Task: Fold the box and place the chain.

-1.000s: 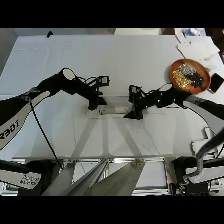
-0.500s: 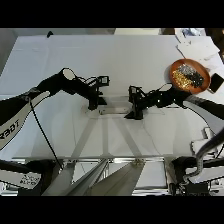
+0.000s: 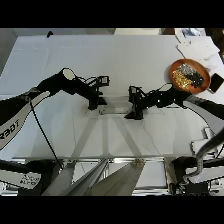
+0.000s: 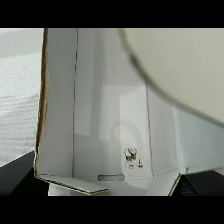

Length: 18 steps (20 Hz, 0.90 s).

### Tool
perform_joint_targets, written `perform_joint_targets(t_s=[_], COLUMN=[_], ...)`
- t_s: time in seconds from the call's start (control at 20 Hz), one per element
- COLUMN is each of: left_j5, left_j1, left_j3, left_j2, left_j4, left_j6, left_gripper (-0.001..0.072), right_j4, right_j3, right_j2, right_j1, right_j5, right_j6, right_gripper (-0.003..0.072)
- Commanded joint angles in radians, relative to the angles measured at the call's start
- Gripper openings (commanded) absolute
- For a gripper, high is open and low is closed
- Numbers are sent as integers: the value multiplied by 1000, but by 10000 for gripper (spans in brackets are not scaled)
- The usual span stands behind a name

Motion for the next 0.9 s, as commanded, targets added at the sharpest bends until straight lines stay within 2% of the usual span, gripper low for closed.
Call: perform_joint_targets(t_s=[0.0,0.25,0.45,0.55,0.85], left_j5=[0,0,0,0,0], left_j1=[0,0,0,0,0], left_j3=[0,0,0,0,0], left_j2=[0,0,0,0,0], left_j4=[0,0,0,0,0], left_j6=[0,0,0,0,0], left_gripper=[12,12,12,12,12], right_j4=[2,2,1,1,1], right_j3=[1,1,1,1,1], right_j2=[0,0,0,0,0], right_j1=[1,1,1,1,1], right_j5=[0,7,4,3,3], right_j6=[0,0,0,0,0], right_gripper=[690,685,512,461,456])
